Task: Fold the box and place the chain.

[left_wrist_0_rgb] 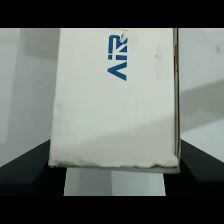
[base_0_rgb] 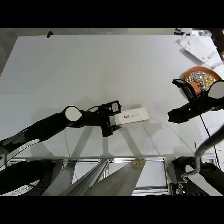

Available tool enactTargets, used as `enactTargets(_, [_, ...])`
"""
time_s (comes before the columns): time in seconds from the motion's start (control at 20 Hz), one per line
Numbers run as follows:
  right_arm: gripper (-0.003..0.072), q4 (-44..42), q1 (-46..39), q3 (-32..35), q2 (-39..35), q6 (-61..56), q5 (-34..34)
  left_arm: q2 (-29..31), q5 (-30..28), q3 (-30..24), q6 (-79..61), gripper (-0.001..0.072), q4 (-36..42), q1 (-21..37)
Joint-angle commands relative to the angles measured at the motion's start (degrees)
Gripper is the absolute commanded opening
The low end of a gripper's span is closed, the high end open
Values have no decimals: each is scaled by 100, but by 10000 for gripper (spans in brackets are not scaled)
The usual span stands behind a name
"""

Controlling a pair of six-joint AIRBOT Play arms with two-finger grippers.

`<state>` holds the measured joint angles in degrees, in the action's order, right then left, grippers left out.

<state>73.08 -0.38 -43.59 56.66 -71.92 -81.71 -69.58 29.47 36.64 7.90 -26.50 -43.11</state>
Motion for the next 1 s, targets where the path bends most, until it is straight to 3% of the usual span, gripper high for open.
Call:
enactTargets(0.0, [7,-7,-4,4,2,24,122,879,-883,2,1908,1,-1392,83])
enactTargets(0.1, [7,-17,-4,4,2,24,245,1434,-1019,2,3305,1,-2406,538])
enactTargets(0.2, [7,-57,-4,4,2,24,330,1952,-708,2,4636,1,-3348,1250])
enactTargets(0.4, [7,-179,-4,4,2,26,374,2778,1191,2,6861,1,-6059,2820])
enactTargets(0.5, [7,-208,-4,4,2,24,483,3073,2048,2,7466,1,-7010,3641])
enactTargets(0.65, [7,-328,-4,4,2,26,542,3268,2371,2,7440,3,-7228,4780])
enactTargets(0.8, [7,-328,-4,4,2,26,525,3182,2166,-2,7442,4,-7079,5740])
enactTargets(0.95, [7,-326,-4,4,2,26,531,2892,2004,-15,7316,3,-6546,6312])
